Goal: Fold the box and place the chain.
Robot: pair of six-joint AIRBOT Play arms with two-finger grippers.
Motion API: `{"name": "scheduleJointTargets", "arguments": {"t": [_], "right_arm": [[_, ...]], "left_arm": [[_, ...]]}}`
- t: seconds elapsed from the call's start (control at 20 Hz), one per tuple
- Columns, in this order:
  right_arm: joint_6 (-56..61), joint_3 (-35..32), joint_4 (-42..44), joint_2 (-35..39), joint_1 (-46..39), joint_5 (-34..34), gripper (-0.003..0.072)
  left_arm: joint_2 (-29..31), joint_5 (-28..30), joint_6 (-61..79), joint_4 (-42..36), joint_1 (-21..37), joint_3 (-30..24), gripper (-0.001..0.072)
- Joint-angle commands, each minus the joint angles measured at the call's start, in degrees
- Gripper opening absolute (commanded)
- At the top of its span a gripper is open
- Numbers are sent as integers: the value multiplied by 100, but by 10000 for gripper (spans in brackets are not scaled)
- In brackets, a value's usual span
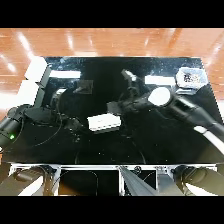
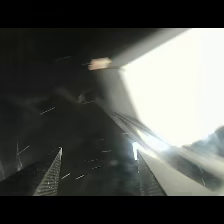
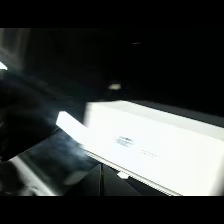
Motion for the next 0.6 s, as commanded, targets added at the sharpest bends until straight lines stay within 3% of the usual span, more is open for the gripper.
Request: {"name": "scheduleJointTargets", "arguments": {"t": [0.0, 0.05, 0.25, 0.4, 0.55], "right_arm": [[238, 4, -1235, 538, -708, 1172, 29], [328, 4, -1556, 654, -898, 1471, 29], [435, 4, -2083, 859, -1460, 2155, 29], [461, 4, -2170, 859, -1578, 2035, 29], [579, 2, -2164, 859, -1578, 1753, 29]], "left_arm": [[0, -136, 3130, -1202, -426, 17, 568], [-2, -446, 3637, -1137, -634, 17, 626], [-9, -1506, 4518, -1054, -986, 17, 633], [-140, -1526, 4621, -1012, -981, 17, 633], [-326, -1447, 5611, -1036, -1038, 17, 628]]}}
